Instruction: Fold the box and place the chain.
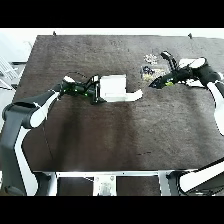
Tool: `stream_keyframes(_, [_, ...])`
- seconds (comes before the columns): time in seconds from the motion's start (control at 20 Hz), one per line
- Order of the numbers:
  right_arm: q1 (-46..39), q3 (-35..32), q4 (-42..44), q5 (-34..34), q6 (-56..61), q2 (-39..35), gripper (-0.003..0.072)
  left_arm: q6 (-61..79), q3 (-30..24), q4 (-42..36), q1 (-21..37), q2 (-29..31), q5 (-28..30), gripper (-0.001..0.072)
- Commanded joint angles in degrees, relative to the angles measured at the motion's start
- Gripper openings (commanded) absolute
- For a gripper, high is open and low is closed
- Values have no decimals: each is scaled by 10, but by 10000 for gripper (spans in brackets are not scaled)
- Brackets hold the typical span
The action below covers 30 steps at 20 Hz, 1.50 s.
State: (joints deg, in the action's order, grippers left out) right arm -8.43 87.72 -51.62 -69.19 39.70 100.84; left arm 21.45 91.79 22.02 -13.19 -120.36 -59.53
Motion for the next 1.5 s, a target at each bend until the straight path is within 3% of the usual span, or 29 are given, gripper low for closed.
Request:
stream_keyframes(0.0, [-16, 0, 9, 2, 96, 47, 10, 0, 0, 0, 0, 0, 0, 471])
stream_keyframes(0.15, [4, 0, 70, -1, 98, 97, 10, 0, 0, 0, 0, 0, 0, 471])
stream_keyframes(0.4, [51, 0, 98, -2, 98, 136, 10, 0, 0, 0, 0, 0, 0, 471])
stream_keyframes(0.65, [73, 18, 154, -55, 96, 136, 10, 0, 0, 0, 0, 0, 0, 471])
stream_keyframes(1.05, [66, 19, 202, -59, 98, 99, 12, 0, 0, 0, 0, 0, -1, 471])
stream_keyframes(1.1, [66, 19, 203, -59, 98, 99, 52, 0, 0, 0, 0, 0, 0, 471])
stream_keyframes(1.15, [66, 19, 204, -59, 98, 99, 187, 0, 0, 0, 0, 0, 0, 471])
stream_keyframes(1.2, [66, 19, 205, -59, 98, 99, 240, 0, 0, 0, 0, 0, 0, 471])
stream_keyframes(1.3, [65, 19, 207, -59, 98, 99, 244, 0, 0, 0, 0, 0, -1, 471])
stream_keyframes(1.45, [75, 19, 212, -59, 98, 99, 385, 0, 0, 0, 0, 0, 0, 471])
